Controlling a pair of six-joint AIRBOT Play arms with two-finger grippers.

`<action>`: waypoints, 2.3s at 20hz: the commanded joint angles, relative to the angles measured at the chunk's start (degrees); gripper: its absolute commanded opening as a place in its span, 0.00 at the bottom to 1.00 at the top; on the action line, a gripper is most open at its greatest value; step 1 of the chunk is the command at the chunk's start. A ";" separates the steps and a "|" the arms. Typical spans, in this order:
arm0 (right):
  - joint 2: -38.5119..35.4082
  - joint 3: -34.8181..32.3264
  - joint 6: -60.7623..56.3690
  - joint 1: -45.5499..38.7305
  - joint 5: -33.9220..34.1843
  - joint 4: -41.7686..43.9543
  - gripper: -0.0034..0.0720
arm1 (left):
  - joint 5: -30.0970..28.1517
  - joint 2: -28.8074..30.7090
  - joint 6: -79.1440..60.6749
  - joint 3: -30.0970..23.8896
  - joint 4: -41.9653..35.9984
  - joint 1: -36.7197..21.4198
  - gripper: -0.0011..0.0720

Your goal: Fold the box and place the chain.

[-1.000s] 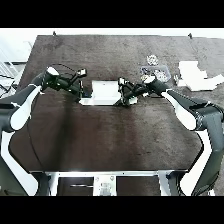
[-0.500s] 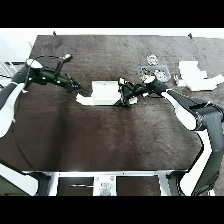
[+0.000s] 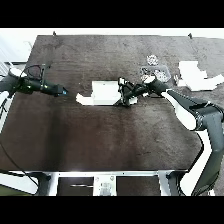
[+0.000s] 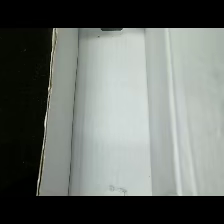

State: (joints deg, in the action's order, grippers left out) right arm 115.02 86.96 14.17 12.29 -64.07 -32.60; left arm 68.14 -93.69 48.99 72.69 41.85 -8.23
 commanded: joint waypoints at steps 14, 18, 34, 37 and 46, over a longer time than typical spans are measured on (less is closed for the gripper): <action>0.00 0.00 -0.02 0.02 -0.02 0.02 0.81 | -10.69 -6.93 19.23 -1.99 2.34 7.91 0.03; 0.00 0.00 -0.02 0.02 -0.02 0.02 0.81 | -11.76 -10.14 19.08 -1.97 -2.01 10.67 0.03; 0.00 0.00 -0.02 0.00 -0.02 0.00 0.81 | -3.52 -9.16 12.07 5.95 -6.78 12.31 0.57; 0.00 0.00 -0.02 0.00 -0.02 0.02 0.81 | -2.89 -9.11 12.02 5.95 -8.46 12.37 0.57; 0.00 0.00 -0.02 0.00 -0.02 0.02 0.81 | -4.07 -9.11 15.56 5.95 -8.70 14.86 0.57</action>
State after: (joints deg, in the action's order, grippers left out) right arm 115.02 86.96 14.15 12.34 -64.07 -32.60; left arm 64.73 -102.83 62.96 78.56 33.08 5.87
